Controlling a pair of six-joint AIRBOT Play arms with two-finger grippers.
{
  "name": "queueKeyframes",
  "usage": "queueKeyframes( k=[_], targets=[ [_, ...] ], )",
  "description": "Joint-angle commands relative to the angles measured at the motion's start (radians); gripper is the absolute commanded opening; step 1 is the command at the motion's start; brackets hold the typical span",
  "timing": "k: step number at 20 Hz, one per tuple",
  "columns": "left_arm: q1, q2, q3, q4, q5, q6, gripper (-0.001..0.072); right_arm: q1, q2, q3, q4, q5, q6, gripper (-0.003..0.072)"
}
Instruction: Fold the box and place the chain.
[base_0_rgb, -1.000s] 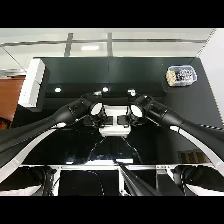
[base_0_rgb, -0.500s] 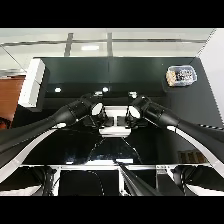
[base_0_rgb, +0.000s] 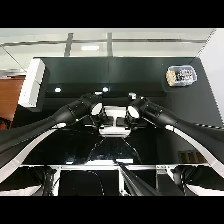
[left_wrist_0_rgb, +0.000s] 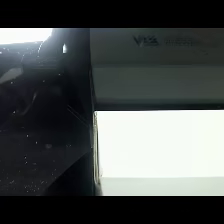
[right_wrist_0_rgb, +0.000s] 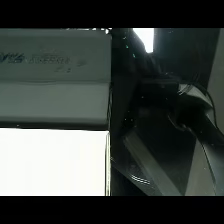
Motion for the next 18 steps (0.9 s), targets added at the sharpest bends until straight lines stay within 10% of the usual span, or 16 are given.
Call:
queueKeyframes(
  k=[1, 4, 6, 11, 16, 17, 18],
  targets=[
    [0.000, 0.001, 0.001, -0.001, 0.000, -0.001, 0.0024, 0.001, -0.005, 0.001, -0.003, -0.009, -0.010, 0.0007],
    [0.000, 0.001, 0.001, -0.001, 0.000, 0.000, 0.0024, 0.001, 0.003, 0.002, -0.008, -0.005, -0.041, 0.0028],
    [0.000, 0.001, 0.001, -0.001, 0.000, 0.000, 0.0024, 0.000, 0.031, 0.014, -0.031, 0.015, -0.084, 0.0327],
    [0.000, 0.001, 0.001, -0.001, 0.000, 0.000, 0.0024, -0.001, 0.256, 0.037, -0.151, 0.120, -0.226, 0.0326],
    [0.000, 0.001, 0.001, -0.001, 0.000, -0.001, 0.0024, -0.108, 0.441, 0.033, -0.799, 0.209, -0.125, 0.0326],
    [0.000, 0.001, 0.001, -0.001, 0.000, -0.001, 0.0024, -0.166, 0.438, 0.015, -0.875, 0.146, -0.122, 0.0389],
    [0.000, 0.001, 0.001, -0.002, 0.000, -0.001, 0.0024, -0.254, 0.430, -0.017, -0.891, 0.026, -0.122, 0.0688]
  ],
)
